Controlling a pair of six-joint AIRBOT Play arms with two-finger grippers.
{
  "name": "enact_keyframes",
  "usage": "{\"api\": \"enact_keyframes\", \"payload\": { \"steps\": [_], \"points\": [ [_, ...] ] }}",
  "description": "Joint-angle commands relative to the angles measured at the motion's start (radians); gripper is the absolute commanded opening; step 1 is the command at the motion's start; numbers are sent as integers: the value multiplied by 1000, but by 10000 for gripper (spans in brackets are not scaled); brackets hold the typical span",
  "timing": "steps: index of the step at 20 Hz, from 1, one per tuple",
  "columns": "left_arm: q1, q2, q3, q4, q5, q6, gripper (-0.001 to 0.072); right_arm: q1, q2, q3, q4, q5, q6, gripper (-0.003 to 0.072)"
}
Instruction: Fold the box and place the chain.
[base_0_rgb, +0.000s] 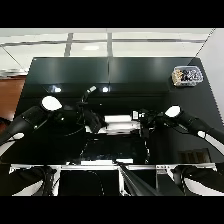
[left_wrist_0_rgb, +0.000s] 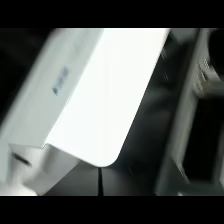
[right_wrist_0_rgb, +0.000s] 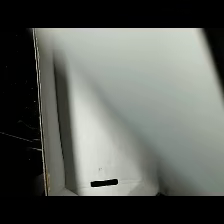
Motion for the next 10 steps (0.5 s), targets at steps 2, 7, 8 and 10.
{"api": "enact_keyframes", "payload": {
  "steps": [2, 7, 8, 10],
  "points": [
    [-32, -43, 15, -72, 307, 72, 26, 0, -1, 0, 0, 5, 0, 192],
    [-32, -174, 40, 143, 300, -54, 25, 0, -1, 0, 0, 3, 0, 130],
    [-32, -194, 41, 142, 284, -61, 25, 0, -1, 0, 0, 3, 0, 130],
    [-34, -216, 42, 141, 254, -61, 25, 0, -1, 0, 0, 3, 0, 130]
  ]
}}
